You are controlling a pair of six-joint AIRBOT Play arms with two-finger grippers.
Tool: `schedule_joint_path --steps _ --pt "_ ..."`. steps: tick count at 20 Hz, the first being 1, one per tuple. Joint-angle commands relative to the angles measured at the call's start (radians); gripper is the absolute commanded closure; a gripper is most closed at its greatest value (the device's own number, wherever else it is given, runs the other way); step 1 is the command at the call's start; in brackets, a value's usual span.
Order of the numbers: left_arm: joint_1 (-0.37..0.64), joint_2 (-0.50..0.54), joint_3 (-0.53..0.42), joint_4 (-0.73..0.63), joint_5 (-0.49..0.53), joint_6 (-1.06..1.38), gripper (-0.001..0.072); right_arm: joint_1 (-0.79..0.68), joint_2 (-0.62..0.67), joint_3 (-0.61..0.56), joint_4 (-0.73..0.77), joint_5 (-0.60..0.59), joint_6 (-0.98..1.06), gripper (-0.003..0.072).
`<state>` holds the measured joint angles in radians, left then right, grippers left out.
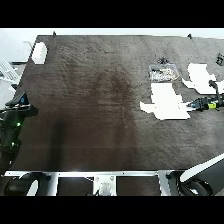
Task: Fold the box and place the chain.
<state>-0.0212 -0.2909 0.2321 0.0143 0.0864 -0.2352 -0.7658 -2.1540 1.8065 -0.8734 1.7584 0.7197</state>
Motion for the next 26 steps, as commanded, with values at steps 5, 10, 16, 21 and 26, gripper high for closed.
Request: schedule_joint_path --steps 5,10,16,21,26 --pt "0.0 0.0 0.001 0.0 0.0 0.0 0.0687 0.037 0.004 -0.039 0.149 0.084 0.006 0.0679" --pt "0.0 0.0 0.001 0.0 0.0 0.0 0.0687 0.146 0.187 -0.35 0.187 -0.032 -0.004 0.0681" --pt "0.0 0.0 0.001 0.0 0.0 0.0 0.0687 0.434 0.56 -0.895 0.519 -0.501 -0.039 0.0681" --pt "0.0 0.0 0.001 0.0 0.0 0.0 0.0687 0.72 0.58 -0.874 0.608 -0.731 0.005 0.0681" --pt "0.0 0.0 0.001 0.0 0.0 0.0 0.0687 0.785 0.46 -0.731 0.6 -0.738 0.04 0.0681"
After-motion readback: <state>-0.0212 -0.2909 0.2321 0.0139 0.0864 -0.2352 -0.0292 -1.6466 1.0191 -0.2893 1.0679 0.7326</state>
